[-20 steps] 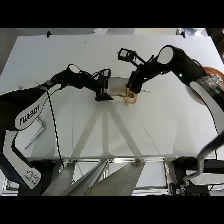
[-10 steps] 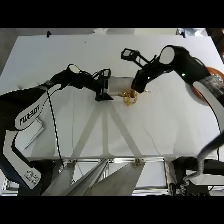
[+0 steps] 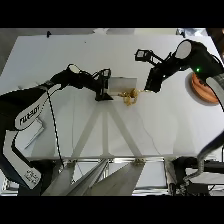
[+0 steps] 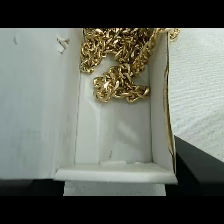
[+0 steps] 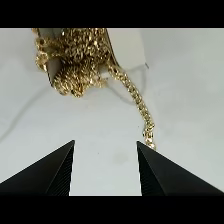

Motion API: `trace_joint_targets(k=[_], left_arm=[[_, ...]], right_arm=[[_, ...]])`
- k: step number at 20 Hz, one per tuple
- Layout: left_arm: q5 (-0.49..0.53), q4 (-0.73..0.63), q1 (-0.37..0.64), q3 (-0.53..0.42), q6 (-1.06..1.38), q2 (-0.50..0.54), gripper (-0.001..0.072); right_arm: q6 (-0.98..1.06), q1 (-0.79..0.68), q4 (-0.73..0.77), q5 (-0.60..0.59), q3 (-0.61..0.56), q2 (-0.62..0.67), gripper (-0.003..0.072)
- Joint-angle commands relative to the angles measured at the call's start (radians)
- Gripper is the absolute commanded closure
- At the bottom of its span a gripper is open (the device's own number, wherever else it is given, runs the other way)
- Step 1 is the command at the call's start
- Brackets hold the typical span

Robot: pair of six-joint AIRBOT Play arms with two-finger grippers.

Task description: Fold the box and place the chain.

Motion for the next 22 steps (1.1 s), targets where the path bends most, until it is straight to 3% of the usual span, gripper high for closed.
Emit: trace_joint_targets(k=[1,6,8,18,19,21,22], left_arm=[[0.000,0.000,0.000,0.000,0.000,-0.001,0.0491],[0.000,0.000,0.000,0.000,0.000,-0.001,0.0491],[0.000,0.000,0.000,0.000,0.000,-0.001,0.0491],[0.000,0.000,0.000,0.000,0.000,-0.001,0.0491],[0.000,0.000,0.000,0.000,0.000,-0.001,0.0491],[0.000,0.000,0.000,0.000,0.000,-0.001,0.0491],[0.000,0.000,0.000,0.000,0.000,-0.001,0.0491]], right_arm=[[-0.121,-0.025,0.047,0.014,-0.001,-0.074,0.0248],[-0.224,-0.025,0.158,-0.021,-0.001,-0.197,0.0246],[-0.233,-0.025,0.185,-0.094,-0.001,-0.219,0.0144],[-0.470,-0.024,0.267,-0.121,-0.001,-0.281,0.0169],[-0.480,-0.024,0.264,-0.127,-0.001,-0.285,0.0200],[-0.481,-0.025,0.240,-0.139,-0.001,-0.287,0.0546],[-0.481,-0.025,0.222,-0.142,-0.001,-0.287,0.0627]])
